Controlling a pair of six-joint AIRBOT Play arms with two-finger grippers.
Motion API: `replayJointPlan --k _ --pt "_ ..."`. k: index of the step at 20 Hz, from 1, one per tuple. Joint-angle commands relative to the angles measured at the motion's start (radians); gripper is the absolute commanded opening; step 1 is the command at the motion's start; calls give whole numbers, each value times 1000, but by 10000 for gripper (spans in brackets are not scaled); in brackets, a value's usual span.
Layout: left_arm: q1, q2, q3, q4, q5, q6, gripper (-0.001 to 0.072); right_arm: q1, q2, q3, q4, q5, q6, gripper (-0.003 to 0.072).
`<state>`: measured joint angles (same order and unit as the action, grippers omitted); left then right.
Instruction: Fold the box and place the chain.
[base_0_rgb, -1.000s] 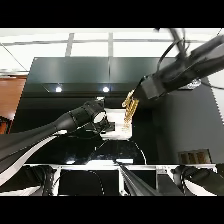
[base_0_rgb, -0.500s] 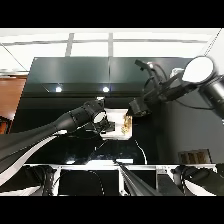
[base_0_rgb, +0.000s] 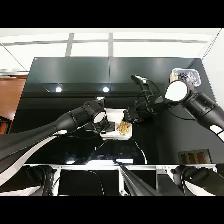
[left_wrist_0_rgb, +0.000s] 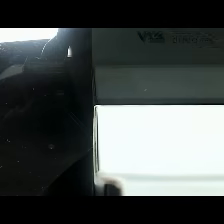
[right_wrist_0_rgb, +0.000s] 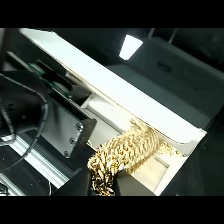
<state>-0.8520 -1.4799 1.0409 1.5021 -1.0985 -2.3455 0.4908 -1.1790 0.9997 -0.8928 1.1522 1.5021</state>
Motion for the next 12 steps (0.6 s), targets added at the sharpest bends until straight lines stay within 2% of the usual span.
replayJointPlan --k 1,2,3,4,8,12 --pt "0 0 1 0 -2 0 28 3 0 -30 -15 -29 20 19" --pt "0 0 1 0 -2 0 28 2 0 -30 -18 -23 20 93" --pt "0 0 1 0 -2 0 28 -6 1 -30 -21 -3 20 247" --pt "0 0 1 0 -2 0 28 -23 3 -30 -21 26 20 279" --pt "0 0 1 0 -1 0 28 -122 75 -30 -69 119 10 279" --pt "-1 -6 1 0 4 0 28 -230 223 -30 -274 144 32 278"
